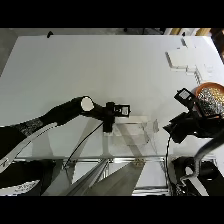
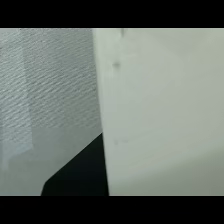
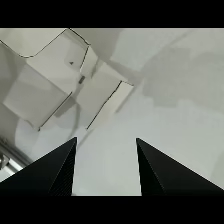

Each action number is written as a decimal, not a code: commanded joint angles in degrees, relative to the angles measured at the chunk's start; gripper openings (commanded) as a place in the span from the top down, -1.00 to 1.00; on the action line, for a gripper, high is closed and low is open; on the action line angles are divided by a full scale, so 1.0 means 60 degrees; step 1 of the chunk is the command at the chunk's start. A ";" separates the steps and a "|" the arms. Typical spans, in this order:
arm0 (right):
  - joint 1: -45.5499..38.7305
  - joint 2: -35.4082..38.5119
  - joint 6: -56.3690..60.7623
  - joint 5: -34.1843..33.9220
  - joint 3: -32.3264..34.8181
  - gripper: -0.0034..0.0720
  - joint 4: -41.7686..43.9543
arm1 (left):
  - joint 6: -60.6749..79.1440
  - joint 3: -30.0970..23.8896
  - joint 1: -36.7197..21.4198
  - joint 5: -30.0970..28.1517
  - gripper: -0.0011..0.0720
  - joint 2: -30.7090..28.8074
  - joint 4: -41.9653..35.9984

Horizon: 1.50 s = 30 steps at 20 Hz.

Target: Fold the box and place the chain.

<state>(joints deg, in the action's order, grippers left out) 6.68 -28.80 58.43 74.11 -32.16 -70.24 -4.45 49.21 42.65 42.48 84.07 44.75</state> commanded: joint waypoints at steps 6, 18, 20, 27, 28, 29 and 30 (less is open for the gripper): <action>0.0007 -0.0007 -0.0007 -0.0004 0.0004 -0.10 0.0000 | -0.0841 0.0342 0.0000 0.0481 0.96 -0.0164 0.0889; 0.0007 -0.0007 -0.0007 0.0004 0.0004 -0.10 0.0000 | -0.0801 0.0339 -0.0004 0.0459 0.95 -0.0153 0.0907; 0.0007 -0.0007 -0.0007 0.0004 0.0004 -0.10 0.0000 | -0.0801 0.0339 -0.0004 0.0459 0.95 -0.0153 0.0907; 0.0007 -0.0007 -0.0007 0.0007 0.0004 -0.10 0.0000 | -0.0801 0.0339 -0.0007 0.0463 0.94 -0.0153 0.0907; 0.0007 -0.0007 -0.0007 0.0007 0.0004 -0.10 0.0000 | -0.0801 0.0339 -0.0007 0.0463 0.94 -0.0153 0.0907; 0.0007 -0.0007 -0.0007 0.0007 0.0004 -0.10 0.0000 | -0.0801 0.0339 -0.0007 0.0463 0.94 -0.0153 0.0907; 0.0007 -0.0007 -0.0007 0.0007 0.0004 -0.10 0.0000 | -0.0801 0.0339 -0.0007 0.0463 0.94 -0.0153 0.0907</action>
